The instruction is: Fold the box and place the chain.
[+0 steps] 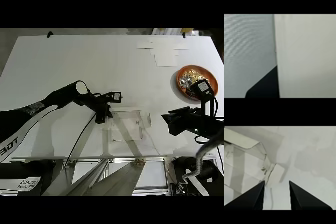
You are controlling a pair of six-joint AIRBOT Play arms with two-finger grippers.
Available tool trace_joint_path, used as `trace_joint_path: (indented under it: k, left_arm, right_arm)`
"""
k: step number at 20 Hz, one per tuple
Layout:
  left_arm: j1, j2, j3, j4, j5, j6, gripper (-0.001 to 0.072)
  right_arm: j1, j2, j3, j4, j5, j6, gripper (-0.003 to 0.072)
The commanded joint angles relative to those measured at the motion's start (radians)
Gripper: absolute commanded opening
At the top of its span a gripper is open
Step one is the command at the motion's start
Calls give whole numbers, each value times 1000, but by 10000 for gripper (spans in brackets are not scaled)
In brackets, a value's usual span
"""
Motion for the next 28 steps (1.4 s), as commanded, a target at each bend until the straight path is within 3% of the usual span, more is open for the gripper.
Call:
trace_joint_path:
  k: [1, 28]
  left_arm:
    - [0, 24, 11, 48, 2, -44, 1]
    - [0, 5, 31, 100, -3, -105, 12]
  right_arm:
    - [1, 0, 0, -1, 10, -12, 343]
    - [1, 0, 0, -6, 13, -24, 343]
